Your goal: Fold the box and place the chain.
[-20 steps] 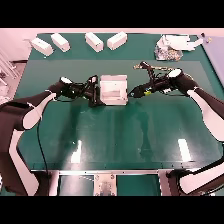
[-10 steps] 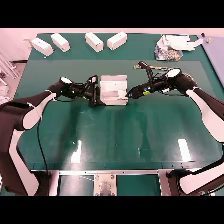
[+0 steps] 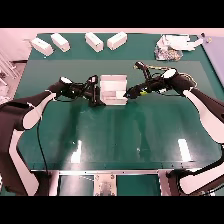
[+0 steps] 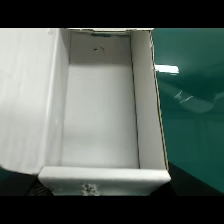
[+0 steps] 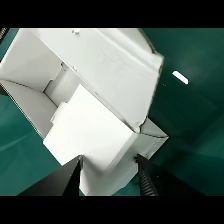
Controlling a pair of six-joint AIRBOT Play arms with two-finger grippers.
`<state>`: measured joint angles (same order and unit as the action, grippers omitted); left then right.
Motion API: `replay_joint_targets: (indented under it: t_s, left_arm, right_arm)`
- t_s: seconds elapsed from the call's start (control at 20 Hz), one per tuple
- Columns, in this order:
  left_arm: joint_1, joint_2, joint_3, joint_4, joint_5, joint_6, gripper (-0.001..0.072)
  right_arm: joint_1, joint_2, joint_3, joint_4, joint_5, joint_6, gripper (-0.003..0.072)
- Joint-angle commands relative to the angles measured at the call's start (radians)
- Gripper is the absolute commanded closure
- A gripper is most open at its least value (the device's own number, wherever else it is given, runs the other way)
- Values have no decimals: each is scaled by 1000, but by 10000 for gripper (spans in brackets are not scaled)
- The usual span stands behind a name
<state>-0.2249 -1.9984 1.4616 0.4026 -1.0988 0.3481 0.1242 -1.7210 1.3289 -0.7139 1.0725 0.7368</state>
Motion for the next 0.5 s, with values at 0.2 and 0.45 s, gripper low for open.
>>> replay_joint_targets:
  t_s: [0.2,0.45]
  left_arm:
    - [0,0,0,1,-12,0,341]
    - [0,0,0,1,-13,0,341]
  right_arm:
    - [39,0,1,-104,-80,132,263]
    - [81,0,2,-198,-115,250,224]
